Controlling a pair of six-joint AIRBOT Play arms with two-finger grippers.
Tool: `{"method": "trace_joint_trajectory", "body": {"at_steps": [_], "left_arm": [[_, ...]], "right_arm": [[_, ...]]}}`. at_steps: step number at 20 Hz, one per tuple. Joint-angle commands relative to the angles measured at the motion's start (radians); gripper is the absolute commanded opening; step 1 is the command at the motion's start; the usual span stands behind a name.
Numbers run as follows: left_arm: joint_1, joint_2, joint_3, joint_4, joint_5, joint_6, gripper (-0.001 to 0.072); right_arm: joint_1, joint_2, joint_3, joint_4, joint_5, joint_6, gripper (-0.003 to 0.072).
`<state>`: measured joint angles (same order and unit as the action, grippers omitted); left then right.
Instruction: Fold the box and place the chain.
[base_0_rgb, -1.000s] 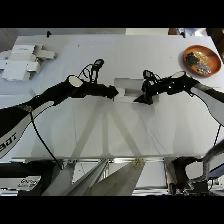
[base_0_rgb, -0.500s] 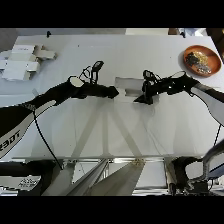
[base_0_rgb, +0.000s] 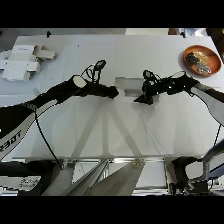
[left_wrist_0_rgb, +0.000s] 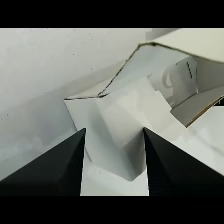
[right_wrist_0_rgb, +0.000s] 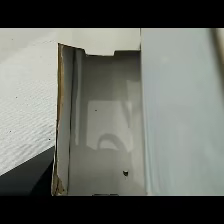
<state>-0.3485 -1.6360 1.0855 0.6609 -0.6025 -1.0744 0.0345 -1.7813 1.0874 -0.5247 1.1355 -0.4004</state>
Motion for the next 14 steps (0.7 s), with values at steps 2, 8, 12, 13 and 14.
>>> {"method": "trace_joint_trajectory", "body": {"at_steps": [2, 8, 12, 13, 14], "left_arm": [[-0.003, 0.000, 0.008, 0.093, 0.005, -0.039, 0.0373], [-0.003, 0.000, 0.013, 0.169, -0.048, -0.144, 0.0367], [-0.003, 0.000, 0.069, 0.167, -0.102, -0.164, 0.0339], [-0.003, 0.000, 0.087, 0.168, -0.113, -0.165, 0.0339], [-0.003, 0.000, 0.103, 0.169, -0.124, -0.166, 0.0339]], "right_arm": [[0.000, 0.000, 0.000, 0.000, 0.001, 0.000, 0.0449], [0.000, 0.000, 0.000, 0.000, 0.001, 0.000, 0.0449], [0.000, 0.000, 0.000, 0.000, 0.001, 0.000, 0.0449], [0.000, 0.000, 0.000, 0.000, 0.001, 0.000, 0.0449], [0.000, 0.000, 0.000, 0.000, 0.001, 0.000, 0.0449]]}}
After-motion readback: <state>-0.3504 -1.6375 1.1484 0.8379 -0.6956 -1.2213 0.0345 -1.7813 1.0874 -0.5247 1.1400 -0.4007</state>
